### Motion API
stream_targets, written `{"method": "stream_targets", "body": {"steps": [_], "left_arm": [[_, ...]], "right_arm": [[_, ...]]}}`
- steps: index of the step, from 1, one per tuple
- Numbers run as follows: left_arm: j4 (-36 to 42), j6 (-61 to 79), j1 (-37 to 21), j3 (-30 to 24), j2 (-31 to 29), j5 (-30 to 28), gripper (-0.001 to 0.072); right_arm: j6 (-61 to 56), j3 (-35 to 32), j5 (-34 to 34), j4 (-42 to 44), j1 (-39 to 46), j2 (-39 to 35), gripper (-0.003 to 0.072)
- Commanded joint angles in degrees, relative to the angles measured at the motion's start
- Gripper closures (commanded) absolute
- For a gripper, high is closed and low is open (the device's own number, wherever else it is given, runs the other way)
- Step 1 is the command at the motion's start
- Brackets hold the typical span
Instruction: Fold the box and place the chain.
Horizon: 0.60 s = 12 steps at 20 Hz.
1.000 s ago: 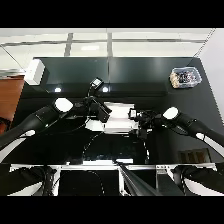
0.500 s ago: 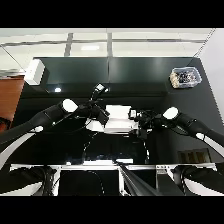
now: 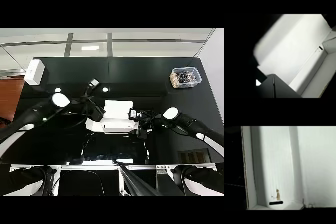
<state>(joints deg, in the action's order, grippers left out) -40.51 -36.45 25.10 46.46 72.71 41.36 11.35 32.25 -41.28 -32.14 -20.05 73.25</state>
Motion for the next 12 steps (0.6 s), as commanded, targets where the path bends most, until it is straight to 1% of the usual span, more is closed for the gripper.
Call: {"method": "stream_targets", "body": {"steps": [1,3,4,5,6,7,8,10,11,12], "left_arm": [[-4.3,-0.1,-4.4,-0.4,-8.4,7.4,0.0686],[-4.1,2.3,-6.0,-3.5,-13.1,8.4,0.0684],[-4.0,7.1,-5.8,-5.2,-14.2,10.4,0.0682],[-4.2,15.5,-5.2,-6.6,-14.2,14.4,0.0682],[-4.5,23.6,-4.7,-7.5,-13.9,16.8,0.0654],[-4.8,31.6,-3.9,-8.2,-13.4,16.9,0.0349],[-5.6,35.4,-3.0,-8.3,-12.6,15.3,-0.0008],[-8.2,35.5,-1.6,-8.3,-10.3,9.8,0.0001],[-8.2,35.4,-1.3,-8.3,-8.7,7.8,0.0001],[-8.2,35.5,-1.2,-7.9,-7.0,7.4,0.0001]], "right_arm": [[0.0,0.0,0.0,0.0,-0.1,0.0,0.028],[0.0,0.0,0.0,0.0,-0.1,0.0,0.028],[0.0,0.0,0.0,0.0,-0.1,0.0,0.0279],[0.0,0.0,0.0,0.0,-0.1,0.0,0.028],[0.0,0.0,0.0,0.0,-0.1,0.0,0.028],[0.0,0.0,-0.1,0.0,-0.1,0.0,0.028],[0.0,0.0,-0.1,0.0,-0.1,0.0,0.028],[0.0,0.0,0.0,0.0,-0.1,0.0,0.028],[0.0,0.0,-0.1,-0.1,-0.1,0.0,0.028],[0.0,0.0,-0.1,0.0,-0.1,0.0,0.028]]}}
